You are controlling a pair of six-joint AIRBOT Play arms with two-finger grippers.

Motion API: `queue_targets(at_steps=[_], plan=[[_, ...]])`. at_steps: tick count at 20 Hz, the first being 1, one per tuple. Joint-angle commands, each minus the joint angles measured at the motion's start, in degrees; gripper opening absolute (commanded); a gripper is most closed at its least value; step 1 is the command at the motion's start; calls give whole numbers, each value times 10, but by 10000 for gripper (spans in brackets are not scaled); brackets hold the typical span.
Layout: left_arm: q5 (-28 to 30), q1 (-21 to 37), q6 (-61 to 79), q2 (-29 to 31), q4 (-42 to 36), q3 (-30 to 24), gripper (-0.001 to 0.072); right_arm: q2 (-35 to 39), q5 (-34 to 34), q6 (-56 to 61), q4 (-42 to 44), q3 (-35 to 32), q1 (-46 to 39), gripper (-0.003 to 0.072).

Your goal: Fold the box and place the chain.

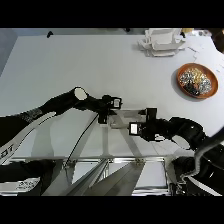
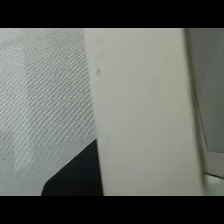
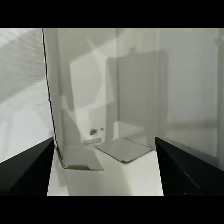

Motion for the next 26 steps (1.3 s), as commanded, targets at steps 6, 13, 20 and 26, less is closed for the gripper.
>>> queue_targets(at_steps=[6, 13, 20, 26], plan=[[0, 0, 1, 0, 0, 0, 12, -14, 14, -4, 73, 10, -50, 687], [0, 0, 1, 0, 0, 0, 12, -26, 23, -9, 93, 10, -97, 687], [0, 0, 1, 0, 0, 0, 12, -87, -9, -101, 168, 10, -113, 687], [0, 0, 1, 0, 0, 0, 12, -128, 2, -250, 276, 10, -165, 687]])
